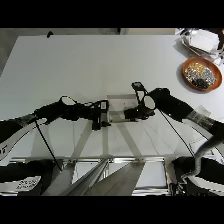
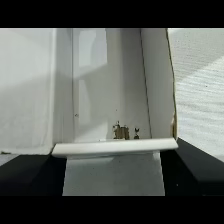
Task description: Fold the box and place the chain.
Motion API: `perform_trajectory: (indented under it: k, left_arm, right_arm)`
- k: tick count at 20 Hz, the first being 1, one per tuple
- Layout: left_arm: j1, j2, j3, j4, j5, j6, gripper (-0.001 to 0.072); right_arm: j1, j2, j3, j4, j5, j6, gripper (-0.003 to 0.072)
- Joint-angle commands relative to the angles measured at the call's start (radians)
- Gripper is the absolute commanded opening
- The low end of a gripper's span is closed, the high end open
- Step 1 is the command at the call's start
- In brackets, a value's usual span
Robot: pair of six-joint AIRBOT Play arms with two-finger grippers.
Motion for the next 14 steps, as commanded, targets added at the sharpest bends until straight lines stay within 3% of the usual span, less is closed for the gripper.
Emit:
perform_trajectory:
  k: [1, 2, 4, 6, 7, 8, 10, 12, 14]
  left_arm:
    - [0.0, 0.001, 0.0, 0.0, 0.0, 0.0, 0.0208]
    - [0.0, 0.0, 0.0, 0.0, 0.0, 0.0, 0.0208]
    - [0.0, 0.0, 0.0, 0.0, 0.0, 0.0, 0.0208]
    - [0.0, 0.0, 0.0, 0.0, 0.0, 0.0, 0.0208]
    - [0.0, 0.0, 0.0, 0.0, 0.0, 0.0, 0.0208]
    - [0.0, 0.0, 0.0, 0.0, 0.0, 0.0, 0.0208]
    - [0.0, 0.0, 0.0, 0.0, 0.0, 0.0, 0.0208]
    - [0.0, 0.001, 0.0, 0.0, 0.0, 0.0, 0.0208]
    - [0.0, 0.001, 0.0, 0.0, 0.0, 0.0, 0.0208]
  right_arm:
    - [0.015, -0.023, 0.005, -0.039, 0.013, 0.101, 0.0352]
    - [0.015, -0.023, 0.006, -0.042, 0.014, 0.108, 0.0293]
    - [0.015, -0.023, 0.006, -0.042, 0.013, 0.113, 0.0248]
    - [0.015, -0.023, 0.006, -0.041, 0.014, 0.113, 0.0142]
    - [0.015, -0.023, 0.006, -0.04, 0.016, 0.112, 0.0037]
    - [0.015, -0.023, 0.006, -0.041, 0.018, 0.112, 0.0019]
    - [0.015, -0.023, 0.007, -0.041, 0.023, 0.112, 0.002]
    - [0.015, -0.023, 0.02, -0.042, 0.022, 0.112, 0.0171]
    - [0.014, -0.023, 0.05, -0.067, 0.034, 0.112, 0.0175]
